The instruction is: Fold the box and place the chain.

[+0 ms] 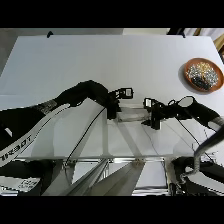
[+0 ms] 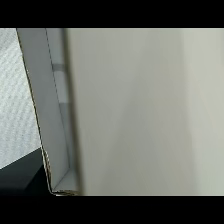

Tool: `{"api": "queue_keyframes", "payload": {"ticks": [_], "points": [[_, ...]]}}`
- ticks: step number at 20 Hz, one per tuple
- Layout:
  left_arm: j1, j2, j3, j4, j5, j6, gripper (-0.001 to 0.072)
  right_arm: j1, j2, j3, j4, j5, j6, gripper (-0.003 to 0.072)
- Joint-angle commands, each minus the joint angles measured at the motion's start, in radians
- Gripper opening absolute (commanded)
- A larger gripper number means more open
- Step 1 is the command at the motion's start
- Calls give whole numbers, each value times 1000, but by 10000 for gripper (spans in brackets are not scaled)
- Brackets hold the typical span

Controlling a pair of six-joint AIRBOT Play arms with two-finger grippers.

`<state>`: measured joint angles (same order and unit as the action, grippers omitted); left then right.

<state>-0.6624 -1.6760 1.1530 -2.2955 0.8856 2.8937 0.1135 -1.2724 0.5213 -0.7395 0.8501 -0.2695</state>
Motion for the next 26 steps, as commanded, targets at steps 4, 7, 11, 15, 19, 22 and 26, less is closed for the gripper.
{"api": "queue_keyframes", "payload": {"ticks": [4,7,11,15,19,22,26], "points": [[0,1,0,0,0,0,11,1,1,0,3,3,0,292],[0,1,0,0,0,0,11,1,1,0,3,3,0,292],[0,1,0,0,0,0,11,1,1,0,2,3,0,292],[0,0,0,0,0,0,11,1,1,0,3,3,0,292],[0,1,0,0,0,-3,12,1,1,0,3,3,0,292],[2,14,0,1,2,-19,351,1,1,0,3,3,0,292],[3,60,0,36,5,-75,480,1,1,0,3,3,0,292]]}}
